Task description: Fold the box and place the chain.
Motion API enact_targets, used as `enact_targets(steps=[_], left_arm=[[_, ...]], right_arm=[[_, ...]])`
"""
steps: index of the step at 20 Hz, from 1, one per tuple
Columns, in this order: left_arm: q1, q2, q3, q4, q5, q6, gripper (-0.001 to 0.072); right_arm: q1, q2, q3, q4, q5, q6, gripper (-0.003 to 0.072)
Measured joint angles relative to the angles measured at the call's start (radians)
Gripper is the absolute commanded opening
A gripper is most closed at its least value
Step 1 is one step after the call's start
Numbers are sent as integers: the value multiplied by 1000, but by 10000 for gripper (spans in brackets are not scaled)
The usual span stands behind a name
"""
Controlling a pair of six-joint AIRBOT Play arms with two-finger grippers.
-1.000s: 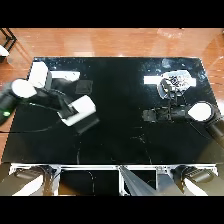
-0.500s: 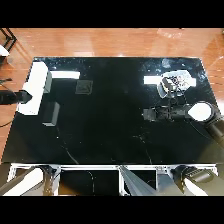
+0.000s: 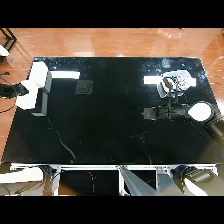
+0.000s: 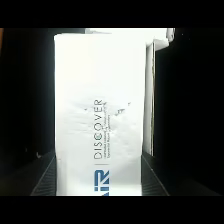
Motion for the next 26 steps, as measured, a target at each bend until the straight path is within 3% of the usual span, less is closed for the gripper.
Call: enact_targets(steps=[1, 2, 6, 10, 11, 12, 13, 17, 20, 23, 26], left_arm=[[-6, -21, 15, 13, -10, 0, 525], [-12, -37, 28, 26, -18, 0, 648], [-26, -63, 93, 95, -58, -56, 648], [-31, -58, 235, 95, -173, -147, 642], [-34, -55, 278, 63, -207, -170, 571], [-40, -53, 328, 23, -246, -196, 332], [-51, -52, 381, -21, -287, -224, 43], [-127, -32, 553, -161, -452, -315, 24], [-261, 60, 542, -175, -428, -336, 24], [-454, 245, 357, -79, -249, -346, 25], [-605, 502, 31, 24, -24, -354, 25]], right_arm=[[0, 0, 0, 0, -4, 0, 22], [0, 0, 0, 0, -7, 0, 23], [0, 0, 0, 2, -15, 0, 22], [0, 0, 10, 5, -34, 0, 22], [-3, 0, 26, 6, -34, 0, 22], [-10, 0, 52, 3, -18, 0, 22], [-23, 0, 93, -9, 16, 0, 22], [-117, 11, 340, -164, 271, 39, 22], [-181, 82, 447, -329, 379, 107, 21], [-209, 222, 424, -451, 373, 163, 21], [-220, 388, 285, -546, 352, 227, 22]])
